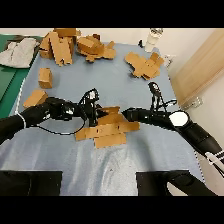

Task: Fold the box.

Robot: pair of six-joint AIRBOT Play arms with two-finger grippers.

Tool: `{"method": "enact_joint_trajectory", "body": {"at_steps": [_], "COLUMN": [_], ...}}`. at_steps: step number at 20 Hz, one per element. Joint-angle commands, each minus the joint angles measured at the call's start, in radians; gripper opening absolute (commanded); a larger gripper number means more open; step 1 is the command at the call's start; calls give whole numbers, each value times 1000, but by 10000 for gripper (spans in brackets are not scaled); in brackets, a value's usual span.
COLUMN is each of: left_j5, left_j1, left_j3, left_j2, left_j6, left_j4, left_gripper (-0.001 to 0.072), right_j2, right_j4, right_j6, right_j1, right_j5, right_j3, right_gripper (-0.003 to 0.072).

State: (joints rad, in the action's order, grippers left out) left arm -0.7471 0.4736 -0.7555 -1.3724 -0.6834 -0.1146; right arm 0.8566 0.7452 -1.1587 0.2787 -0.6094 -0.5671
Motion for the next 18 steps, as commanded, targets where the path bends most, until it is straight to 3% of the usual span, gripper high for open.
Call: {"method": "enact_joint_trajectory", "body": {"at_steps": [1, 5, 9, 18], "left_j5": [-22, -23, -21, -27], "left_j1": [1, 3, 33, 48], "left_j3": [29, 79, 146, 190], "left_j2": [1, 3, 27, 46], "left_j6": [-31, -79, -220, -214], "left_j4": [-21, -40, -180, -181], "left_gripper": [11, 11, 11, 12], "right_j2": [0, 0, 0, 0], "right_j4": [0, 0, 0, 0], "right_j6": [0, 0, 0, 0], "right_j1": [4, 4, 4, 4], "right_j5": [9, 9, 9, 8], "right_j3": [0, 0, 0, 0], "right_gripper": [261, 261, 261, 260]}}
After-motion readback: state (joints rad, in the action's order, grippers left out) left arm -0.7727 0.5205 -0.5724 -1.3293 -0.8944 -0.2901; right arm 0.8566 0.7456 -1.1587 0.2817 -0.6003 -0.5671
